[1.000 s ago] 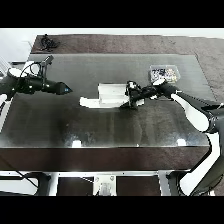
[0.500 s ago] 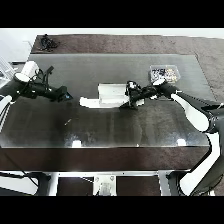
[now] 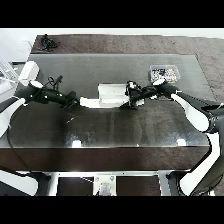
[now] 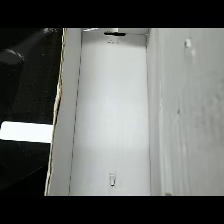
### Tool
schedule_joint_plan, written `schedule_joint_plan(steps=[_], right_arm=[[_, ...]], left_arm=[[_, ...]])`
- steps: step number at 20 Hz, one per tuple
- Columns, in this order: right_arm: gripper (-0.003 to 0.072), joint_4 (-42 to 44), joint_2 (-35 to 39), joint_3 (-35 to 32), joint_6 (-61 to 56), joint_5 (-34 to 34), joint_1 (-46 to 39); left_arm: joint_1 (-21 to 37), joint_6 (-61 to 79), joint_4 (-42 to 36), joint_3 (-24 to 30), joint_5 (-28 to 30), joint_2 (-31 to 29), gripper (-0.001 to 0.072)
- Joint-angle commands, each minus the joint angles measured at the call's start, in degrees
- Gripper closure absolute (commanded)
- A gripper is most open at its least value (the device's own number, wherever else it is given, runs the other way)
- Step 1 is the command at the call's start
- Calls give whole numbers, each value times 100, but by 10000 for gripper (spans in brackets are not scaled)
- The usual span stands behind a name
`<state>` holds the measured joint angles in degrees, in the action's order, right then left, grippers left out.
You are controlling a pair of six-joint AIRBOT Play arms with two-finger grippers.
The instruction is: Fold the box and place the chain.
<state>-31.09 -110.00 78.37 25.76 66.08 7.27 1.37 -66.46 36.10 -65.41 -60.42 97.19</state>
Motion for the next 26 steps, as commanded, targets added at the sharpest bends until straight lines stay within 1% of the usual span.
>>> schedule_joint_plan(steps=[1,5,7,11,16,17,18,19,23,26], right_arm=[[116,2,2,0,0,0,2],[116,2,2,0,0,0,2],[116,2,2,0,0,0,2],[116,2,2,0,0,0,2],[116,2,2,0,0,0,2],[116,2,2,0,0,0,2],[116,2,2,0,0,0,2],[116,2,2,0,0,0,2],[116,2,2,0,0,0,2],[116,2,2,0,0,0,2]], left_arm=[[-59,520,-651,11,92,219,690],[-92,778,-1134,11,-31,490,690],[-142,975,-1370,11,-103,527,690],[-389,1003,-1727,11,-22,669,690],[-446,1757,-2734,9,-315,684,688],[-446,1797,-2791,9,-389,684,627],[-446,1873,-2889,9,-494,684,428],[-446,1899,-2975,-4,-581,678,389],[-470,1825,-2955,-271,-750,654,389],[-542,1679,-2876,-350,-850,651,389]])
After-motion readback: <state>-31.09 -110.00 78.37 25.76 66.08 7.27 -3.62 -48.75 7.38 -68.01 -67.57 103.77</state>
